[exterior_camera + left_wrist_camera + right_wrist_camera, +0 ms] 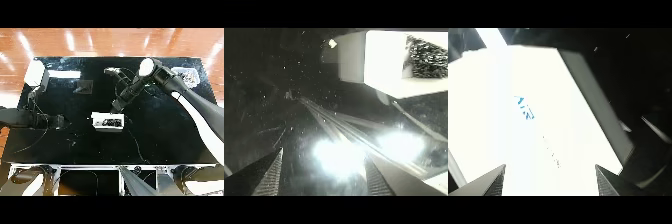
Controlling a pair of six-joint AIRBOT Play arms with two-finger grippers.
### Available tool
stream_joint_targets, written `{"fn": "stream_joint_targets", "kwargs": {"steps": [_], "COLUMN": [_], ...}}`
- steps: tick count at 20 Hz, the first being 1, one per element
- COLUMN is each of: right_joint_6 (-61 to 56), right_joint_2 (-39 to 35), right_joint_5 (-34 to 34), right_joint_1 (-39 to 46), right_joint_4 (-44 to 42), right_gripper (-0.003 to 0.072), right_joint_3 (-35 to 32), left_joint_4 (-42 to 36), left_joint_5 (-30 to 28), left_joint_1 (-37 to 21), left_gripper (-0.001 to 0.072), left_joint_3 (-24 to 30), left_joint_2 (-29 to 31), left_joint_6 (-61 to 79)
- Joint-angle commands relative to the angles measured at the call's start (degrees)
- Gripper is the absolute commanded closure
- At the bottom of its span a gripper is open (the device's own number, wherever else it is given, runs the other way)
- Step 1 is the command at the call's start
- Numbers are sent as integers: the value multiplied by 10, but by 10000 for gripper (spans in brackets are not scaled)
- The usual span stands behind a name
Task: Fold the box and place the chain.
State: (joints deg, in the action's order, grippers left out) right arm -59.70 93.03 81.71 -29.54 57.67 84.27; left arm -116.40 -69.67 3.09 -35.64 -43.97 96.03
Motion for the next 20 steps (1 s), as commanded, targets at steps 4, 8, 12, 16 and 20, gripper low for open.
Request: {"fn": "stream_joint_targets", "kwargs": {"steps": [4, 8, 12, 16, 20], "right_joint_6": [79, 122, 125, 135, 139], "right_joint_2": [1, 2, 2, 2, 2], "right_joint_5": [37, 24, -2, -14, -14], "right_joint_1": [-9, -32, -60, -79, -95], "right_joint_4": [-2, 37, 95, 104, 121], "right_gripper": [-34, -34, -28, -26, 204], "right_joint_3": [0, 0, 0, 0, 0], "left_joint_4": [-18, -24, -28, -31, -31], "left_joint_5": [37, 42, 42, 42, 45], "left_joint_1": [-1, -1, -1, -1, -1], "left_gripper": [98, 98, 98, 98, 99], "left_joint_3": [1, 1, 1, 1, 1], "left_joint_2": [-44, -44, -44, -44, -44], "left_joint_6": [2, 3, 3, 3, 3]}}
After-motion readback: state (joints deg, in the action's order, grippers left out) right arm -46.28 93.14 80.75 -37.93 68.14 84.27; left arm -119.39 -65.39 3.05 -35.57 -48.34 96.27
